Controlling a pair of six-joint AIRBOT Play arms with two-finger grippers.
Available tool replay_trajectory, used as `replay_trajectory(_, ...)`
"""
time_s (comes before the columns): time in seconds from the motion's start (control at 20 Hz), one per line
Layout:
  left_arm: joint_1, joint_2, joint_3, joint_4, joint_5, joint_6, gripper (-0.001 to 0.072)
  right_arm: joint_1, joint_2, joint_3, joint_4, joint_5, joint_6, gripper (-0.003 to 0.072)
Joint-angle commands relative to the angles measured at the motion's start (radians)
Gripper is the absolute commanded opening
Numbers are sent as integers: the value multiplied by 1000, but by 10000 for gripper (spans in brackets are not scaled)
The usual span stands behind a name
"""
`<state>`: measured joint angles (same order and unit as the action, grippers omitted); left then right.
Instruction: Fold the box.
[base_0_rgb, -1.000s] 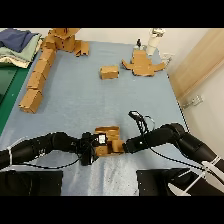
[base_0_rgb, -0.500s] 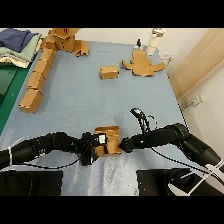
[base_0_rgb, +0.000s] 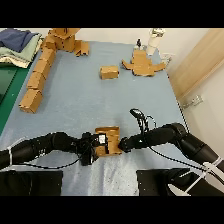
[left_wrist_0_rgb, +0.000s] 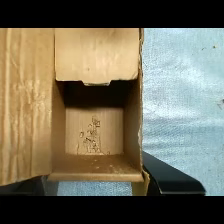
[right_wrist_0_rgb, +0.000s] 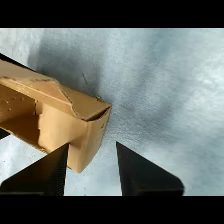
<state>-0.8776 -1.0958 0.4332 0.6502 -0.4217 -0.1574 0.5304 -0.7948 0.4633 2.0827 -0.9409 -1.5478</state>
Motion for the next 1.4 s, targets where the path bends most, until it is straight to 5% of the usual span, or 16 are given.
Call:
replay_trajectory(0.0,-1,0,0,0,0,0,414,59,-72,39,-31,6,103,442)
replay_trajectory(0.2,-1,0,0,0,0,0,414,233,-206,166,-275,-12,389,443)
replay_trajectory(0.35,-1,0,0,0,1,0,414,340,-315,288,-435,-143,578,443)
replay_trajectory(0.7,-1,0,0,0,0,0,415,443,-555,466,-557,-357,847,442)
replay_trajectory(0.95,-1,0,0,0,0,0,414,443,-580,476,-557,-352,863,12)
replay_trajectory(1.1,-1,0,0,0,0,0,414,463,-579,477,-557,-349,861,5)
replay_trajectory(1.15,-1,0,0,0,0,0,414,472,-575,479,-570,-352,859,11)
replay_trajectory(1.25,-1,0,0,0,0,0,415,473,-558,485,-572,-368,859,474)
replay_trajectory(1.35,-1,0,0,0,0,0,414,473,-536,486,-574,-390,859,534)
